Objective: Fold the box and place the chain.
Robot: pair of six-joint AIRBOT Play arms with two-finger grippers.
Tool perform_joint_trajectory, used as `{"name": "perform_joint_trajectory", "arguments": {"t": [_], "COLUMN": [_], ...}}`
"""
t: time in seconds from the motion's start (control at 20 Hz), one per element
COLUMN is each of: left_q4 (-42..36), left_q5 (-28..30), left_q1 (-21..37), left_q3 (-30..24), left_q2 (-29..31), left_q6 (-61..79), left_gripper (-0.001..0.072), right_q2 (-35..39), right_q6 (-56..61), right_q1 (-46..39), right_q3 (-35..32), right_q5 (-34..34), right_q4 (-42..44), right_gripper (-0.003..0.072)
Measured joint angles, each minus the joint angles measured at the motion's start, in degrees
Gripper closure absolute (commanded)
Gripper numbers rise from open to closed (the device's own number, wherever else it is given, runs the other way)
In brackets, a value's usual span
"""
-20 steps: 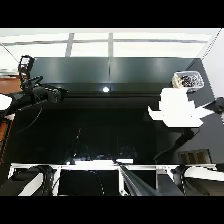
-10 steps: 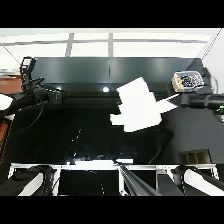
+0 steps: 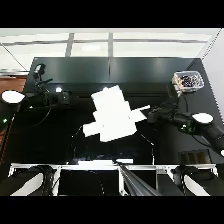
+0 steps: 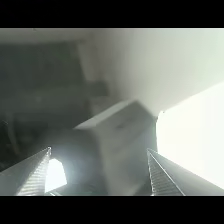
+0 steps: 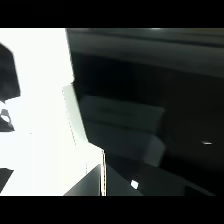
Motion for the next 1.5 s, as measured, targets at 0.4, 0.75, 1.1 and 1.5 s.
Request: {"name": "perform_joint_trajectory", "arguments": {"t": [0.4,0.75,1.1,1.5], "left_q4": [-6.58,-14.73,-13.84,-6.49], "left_q5": [-12.81,-22.03,-31.39,-35.58], "left_q1": [-0.81,-6.12,-9.42,-9.94], "left_q3": [0.04,1.14,7.52,10.86], "left_q2": [-13.03,-20.83,-27.02,-28.96], "left_q6": [3.19,16.68,26.23,27.69], "left_gripper": [-0.0002,0.0007,0.0362,0.0687], "right_q2": [0.50,0.52,0.52,0.55], "right_q6": [0.39,1.11,1.29,1.29], "right_q1": [8.59,9.49,9.53,9.31], "right_q3": [-1.42,-1.46,-1.46,-1.46], "right_q5": [-6.54,-7.23,-6.99,-6.88], "right_q4": [1.49,1.60,1.40,1.20], "right_gripper": [0.0668,0.0668,0.0668,0.0090]}}
